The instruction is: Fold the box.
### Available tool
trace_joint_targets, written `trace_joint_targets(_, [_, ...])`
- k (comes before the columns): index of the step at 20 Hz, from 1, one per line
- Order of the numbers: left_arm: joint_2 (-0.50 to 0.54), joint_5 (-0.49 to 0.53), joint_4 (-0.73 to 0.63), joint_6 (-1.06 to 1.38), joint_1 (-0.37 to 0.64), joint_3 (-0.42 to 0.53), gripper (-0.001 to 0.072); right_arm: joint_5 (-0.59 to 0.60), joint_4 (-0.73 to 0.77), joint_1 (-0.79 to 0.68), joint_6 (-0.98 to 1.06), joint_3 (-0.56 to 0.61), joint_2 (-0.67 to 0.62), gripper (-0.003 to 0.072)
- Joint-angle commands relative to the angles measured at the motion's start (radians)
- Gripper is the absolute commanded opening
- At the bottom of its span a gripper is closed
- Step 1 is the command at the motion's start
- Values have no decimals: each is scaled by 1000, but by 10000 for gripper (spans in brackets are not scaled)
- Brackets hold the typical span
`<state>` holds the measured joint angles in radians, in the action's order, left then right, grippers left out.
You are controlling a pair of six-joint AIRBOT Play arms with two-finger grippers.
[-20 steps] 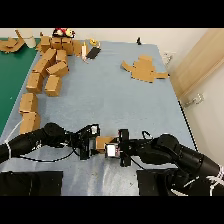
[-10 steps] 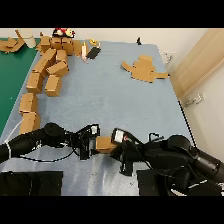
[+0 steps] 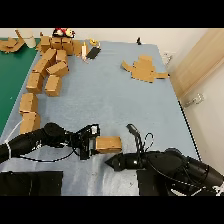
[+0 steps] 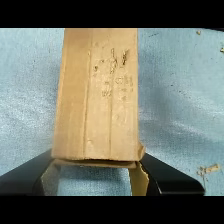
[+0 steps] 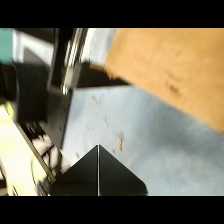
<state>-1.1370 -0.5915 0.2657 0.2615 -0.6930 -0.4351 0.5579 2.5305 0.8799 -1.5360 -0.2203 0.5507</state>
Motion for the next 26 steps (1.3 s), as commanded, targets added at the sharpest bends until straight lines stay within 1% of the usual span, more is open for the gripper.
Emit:
trace_joint_targets(1, [0, 0, 0, 0, 1, 0, 523, -251, 106, 1, 36, 32, 4, 1])
trace_joint_targets(3, [0, 0, 0, 0, 1, 0, 523, -289, 106, 1, 36, 28, 17, 1])
trace_joint_targets(10, [0, 0, 0, 0, 1, 0, 523, -292, 103, 1, 36, 6, 102, 1])
trace_joint_targets(17, [0, 0, 0, 0, 1, 0, 523, -288, 84, 1, 35, 6, 115, 1])
trace_joint_targets(20, [0, 0, 0, 0, 1, 0, 524, -286, 84, 1, 36, 6, 155, 1])
trace_joint_targets(26, [0, 0, 0, 0, 1, 0, 524, -301, 84, 47, 36, 6, 217, 1])
